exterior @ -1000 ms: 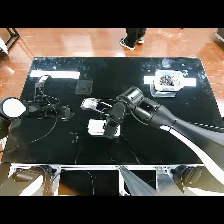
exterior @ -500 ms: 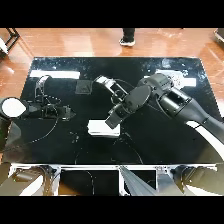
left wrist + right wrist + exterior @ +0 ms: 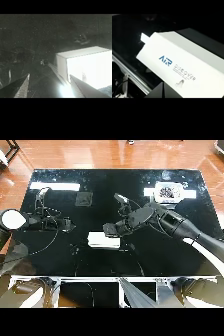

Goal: Fold the box and place the chain.

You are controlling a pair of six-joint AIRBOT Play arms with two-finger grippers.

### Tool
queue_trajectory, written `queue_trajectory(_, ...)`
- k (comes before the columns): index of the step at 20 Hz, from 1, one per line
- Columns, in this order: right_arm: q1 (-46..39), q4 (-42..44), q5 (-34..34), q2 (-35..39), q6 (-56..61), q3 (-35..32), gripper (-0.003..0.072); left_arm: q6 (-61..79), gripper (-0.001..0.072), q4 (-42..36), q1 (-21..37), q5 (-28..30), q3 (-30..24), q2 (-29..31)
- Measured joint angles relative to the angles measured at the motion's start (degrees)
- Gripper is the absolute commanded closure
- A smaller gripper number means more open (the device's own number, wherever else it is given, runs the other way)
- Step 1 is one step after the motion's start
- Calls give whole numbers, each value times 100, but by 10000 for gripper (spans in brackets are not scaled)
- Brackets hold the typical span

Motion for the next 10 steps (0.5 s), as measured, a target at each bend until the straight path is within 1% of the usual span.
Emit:
queue_trajectory(4,-15,186,304,-52,127,-238,669,0,104,-4,0,0,0,0)
queue_trajectory(10,-15,214,374,-122,197,-352,669,0,104,-20,0,-2,0,0)
